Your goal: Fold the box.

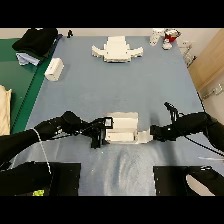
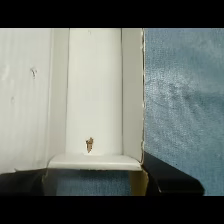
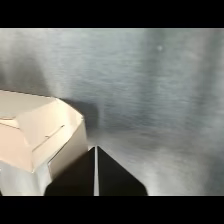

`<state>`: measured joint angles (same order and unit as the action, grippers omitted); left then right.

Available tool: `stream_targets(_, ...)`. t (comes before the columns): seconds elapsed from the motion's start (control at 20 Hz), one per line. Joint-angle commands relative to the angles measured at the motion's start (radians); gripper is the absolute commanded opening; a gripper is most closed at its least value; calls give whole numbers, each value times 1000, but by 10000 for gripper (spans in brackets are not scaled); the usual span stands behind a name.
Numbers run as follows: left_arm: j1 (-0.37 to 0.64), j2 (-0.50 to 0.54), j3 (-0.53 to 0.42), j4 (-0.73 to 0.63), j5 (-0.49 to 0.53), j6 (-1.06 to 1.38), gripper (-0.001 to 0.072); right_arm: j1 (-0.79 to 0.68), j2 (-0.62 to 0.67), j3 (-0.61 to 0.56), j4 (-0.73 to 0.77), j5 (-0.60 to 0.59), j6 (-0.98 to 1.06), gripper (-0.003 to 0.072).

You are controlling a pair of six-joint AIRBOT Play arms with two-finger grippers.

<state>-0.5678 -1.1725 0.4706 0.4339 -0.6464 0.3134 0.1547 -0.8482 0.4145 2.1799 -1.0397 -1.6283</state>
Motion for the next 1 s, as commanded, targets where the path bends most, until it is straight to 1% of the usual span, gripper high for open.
stream_targets(0.0,0,0,1,0,0,0,451,11,10,51,41,-45,-32,152)
stream_targets(0.05,0,0,1,0,0,0,451,19,10,64,48,-52,-32,233)
stream_targets(0.1,0,0,1,0,0,0,451,33,10,71,55,-53,-32,244)
stream_targets(0.45,0,0,1,0,0,0,450,126,10,85,79,-32,-32,246)
stream_targets(0.5,0,0,1,0,0,0,451,127,10,90,80,-32,-32,372)
stream_targets(0.55,0,0,1,0,0,0,450,127,10,93,79,-30,-32,446)
stream_targets(0.75,0,0,1,0,0,0,451,128,-9,93,78,-7,-31,446)
stream_targets(0.95,0,0,1,0,0,0,451,160,-74,93,75,32,-31,443)
